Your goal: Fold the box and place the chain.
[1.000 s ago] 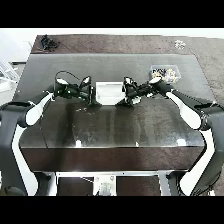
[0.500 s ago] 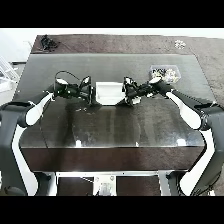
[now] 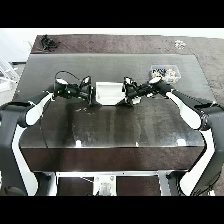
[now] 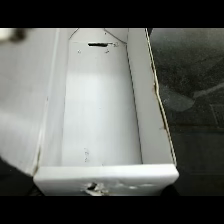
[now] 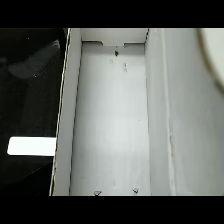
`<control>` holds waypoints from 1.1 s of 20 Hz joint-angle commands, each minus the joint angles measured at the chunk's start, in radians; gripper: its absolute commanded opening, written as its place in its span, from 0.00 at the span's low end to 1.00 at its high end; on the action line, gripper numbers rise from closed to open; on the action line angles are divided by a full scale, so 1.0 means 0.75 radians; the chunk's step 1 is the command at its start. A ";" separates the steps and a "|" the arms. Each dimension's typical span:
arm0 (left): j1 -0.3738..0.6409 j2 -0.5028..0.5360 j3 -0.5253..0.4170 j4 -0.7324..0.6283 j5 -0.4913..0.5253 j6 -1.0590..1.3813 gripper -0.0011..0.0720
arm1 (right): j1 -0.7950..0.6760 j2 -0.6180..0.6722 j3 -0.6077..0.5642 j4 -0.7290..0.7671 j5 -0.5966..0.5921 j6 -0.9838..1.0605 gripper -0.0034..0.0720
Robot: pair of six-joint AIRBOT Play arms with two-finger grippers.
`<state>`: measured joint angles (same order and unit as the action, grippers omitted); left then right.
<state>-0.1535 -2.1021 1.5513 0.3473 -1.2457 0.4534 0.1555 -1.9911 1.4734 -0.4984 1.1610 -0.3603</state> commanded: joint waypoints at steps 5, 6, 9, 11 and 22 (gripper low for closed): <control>0.000 0.001 0.001 0.009 -0.003 0.000 0.07 | -0.049 0.044 0.010 -0.021 0.015 0.001 1.00; 0.000 0.001 0.001 0.012 -0.003 0.000 0.07 | -0.070 0.066 0.010 -0.032 0.015 0.000 1.00; 0.000 0.001 0.001 0.016 0.001 0.001 0.07 | -0.137 0.129 0.010 -0.051 0.015 0.001 1.00; 0.000 0.001 0.001 0.017 -0.001 0.000 0.07 | -0.183 0.167 0.010 -0.047 0.015 0.001 1.00; 0.000 0.001 0.001 0.057 0.008 0.000 0.07 | -0.196 0.265 0.008 0.102 0.300 0.096 0.12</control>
<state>-0.1539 -2.1010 1.5520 0.3801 -1.2449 0.4549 0.0017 -1.7985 1.4803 -0.4458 1.2797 -0.3153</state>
